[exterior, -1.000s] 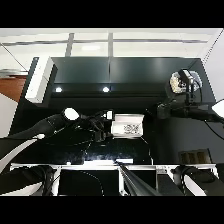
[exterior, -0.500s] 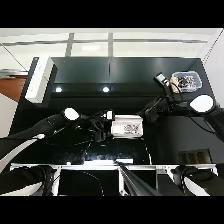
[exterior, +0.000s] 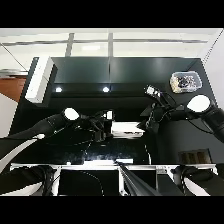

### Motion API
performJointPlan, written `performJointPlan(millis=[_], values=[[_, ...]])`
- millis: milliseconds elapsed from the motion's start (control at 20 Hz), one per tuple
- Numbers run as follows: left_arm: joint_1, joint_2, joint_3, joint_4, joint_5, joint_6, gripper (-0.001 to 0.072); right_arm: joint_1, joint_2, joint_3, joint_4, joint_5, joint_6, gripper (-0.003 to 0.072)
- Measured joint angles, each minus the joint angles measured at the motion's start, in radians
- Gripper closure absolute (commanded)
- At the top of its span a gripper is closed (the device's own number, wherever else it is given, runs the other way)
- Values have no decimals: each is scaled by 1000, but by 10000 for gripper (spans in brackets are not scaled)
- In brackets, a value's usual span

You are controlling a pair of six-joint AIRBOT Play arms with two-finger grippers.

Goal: Fold the box and place the chain.

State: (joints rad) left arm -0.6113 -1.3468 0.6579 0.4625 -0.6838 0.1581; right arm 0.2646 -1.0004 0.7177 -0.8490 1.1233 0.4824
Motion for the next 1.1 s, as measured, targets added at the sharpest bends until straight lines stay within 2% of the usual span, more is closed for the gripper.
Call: performJointPlan(millis=[250, 300, 350, 550, 600, 650, 800, 850, 900, 1100], values=[[0, 0, 0, 0, 0, 0, 247, 31, 0, -2, -13, 37, -18, -1], [0, 0, 0, 0, 0, 0, 247, 37, 0, -5, -20, 26, -19, 128], [0, 0, 0, 0, 0, 0, 247, 41, 0, -9, -24, 11, -20, 153], [0, 0, 0, 0, 0, 0, 246, 52, -1, -23, -45, -14, -23, 157], [0, 0, 0, 0, 0, -1, 247, 53, -1, -26, -49, -19, -23, 284], [0, 0, 0, 0, 0, -1, 247, 53, -1, -27, -58, -21, -23, 368], [0, 0, 0, -2, 0, -3, 247, 55, -1, -29, -72, -25, -23, 379], [0, 0, 0, -2, 1, -3, 247, 55, -1, -29, -76, -26, -23, 445], [0, 0, 0, -1, 1, -3, 247, 55, -1, -29, -80, -29, -23, 546], [0, 0, 0, 0, 1, 0, 247, 55, -1, -29, -81, -27, -24, 554]])
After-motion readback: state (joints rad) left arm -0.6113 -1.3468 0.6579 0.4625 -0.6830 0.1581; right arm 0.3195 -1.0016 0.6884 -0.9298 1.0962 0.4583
